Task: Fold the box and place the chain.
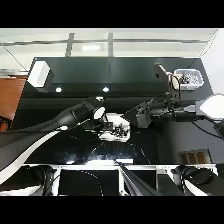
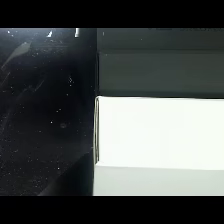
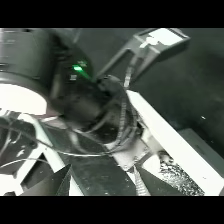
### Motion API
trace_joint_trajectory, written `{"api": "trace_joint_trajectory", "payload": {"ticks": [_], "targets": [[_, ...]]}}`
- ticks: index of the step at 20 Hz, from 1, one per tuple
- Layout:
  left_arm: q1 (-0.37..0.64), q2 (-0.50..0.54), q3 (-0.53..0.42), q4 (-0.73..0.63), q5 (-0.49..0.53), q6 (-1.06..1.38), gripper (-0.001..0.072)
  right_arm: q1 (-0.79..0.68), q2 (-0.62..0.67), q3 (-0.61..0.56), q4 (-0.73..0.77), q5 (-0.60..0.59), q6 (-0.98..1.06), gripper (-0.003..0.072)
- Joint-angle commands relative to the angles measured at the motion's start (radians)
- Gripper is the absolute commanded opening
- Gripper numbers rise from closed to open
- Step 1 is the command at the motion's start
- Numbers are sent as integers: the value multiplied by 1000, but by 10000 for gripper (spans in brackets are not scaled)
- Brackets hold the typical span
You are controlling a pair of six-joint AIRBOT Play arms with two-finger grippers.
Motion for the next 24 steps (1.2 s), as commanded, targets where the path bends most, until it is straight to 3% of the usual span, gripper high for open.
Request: {"api": "trace_joint_trajectory", "payload": {"ticks": [1, 5, 6, 7, 12, 14, 21, 24], "targets": [[0, 0, 0, 0, 0, 0, 31, -21, -3, -28, -116, -24, -2, 466], [0, 0, 0, 0, 0, 0, 31, -47, -3, -60, -472, 10, -6, 472], [0, 0, 0, 0, 0, 0, 31, -47, -3, -97, -492, -8, -20, 500], [0, 0, 0, 0, 0, 0, 31, -46, -3, -146, -489, -37, -71, 655], [0, 0, 0, 0, 0, 0, 31, -16, -10, -343, -484, -243, -357, 662], [0, 0, 0, 0, 0, 0, 31, -1, -14, -377, -456, -322, -592, 661], [0, 0, 0, 0, 0, 0, 31, -17, -208, -376, -25, -326, -1107, 661], [0, 0, 0, 0, 0, 0, 31, -17, -254, -375, -10, -327, -1167, 658]]}}
